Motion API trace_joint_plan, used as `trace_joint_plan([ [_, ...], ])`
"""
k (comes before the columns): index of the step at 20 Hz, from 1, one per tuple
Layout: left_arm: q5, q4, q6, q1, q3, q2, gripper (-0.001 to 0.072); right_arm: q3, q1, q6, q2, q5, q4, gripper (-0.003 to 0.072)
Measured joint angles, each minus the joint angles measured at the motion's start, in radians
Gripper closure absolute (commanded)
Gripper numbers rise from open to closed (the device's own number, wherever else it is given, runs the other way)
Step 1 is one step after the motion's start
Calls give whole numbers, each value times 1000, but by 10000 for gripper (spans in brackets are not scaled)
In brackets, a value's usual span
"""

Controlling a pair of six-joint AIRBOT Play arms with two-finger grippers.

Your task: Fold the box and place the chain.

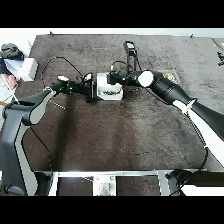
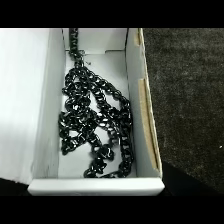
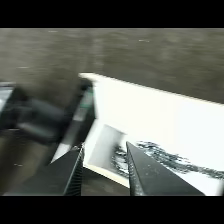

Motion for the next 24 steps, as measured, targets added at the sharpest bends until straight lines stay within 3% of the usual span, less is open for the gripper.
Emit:
trace_joint_plan([
  [7, 0, 0, 0, 0, 0, 0, 357, -114, -262, 62, 8, 104, -86, 379],
  [13, 0, 0, 0, 0, 0, 0, 357, -253, -395, 155, -34, -64, -58, 379],
  [20, 0, 0, 0, 0, 0, 0, 357, -225, -387, 180, -155, -252, 55, 385],
  [21, 0, 0, 0, 0, 0, 0, 357, -214, -385, 180, -173, -265, 66, 403],
  [22, 0, 0, 0, 0, 0, 0, 357, -204, -385, 181, -188, -273, 74, 477],
  [23, 0, 0, 0, 0, 0, 0, 357, -193, -386, 182, -203, -286, 84, 618],
  [24, 0, 0, 0, 0, 0, 0, 357, -184, -386, 184, -215, -292, 92, 645],
])
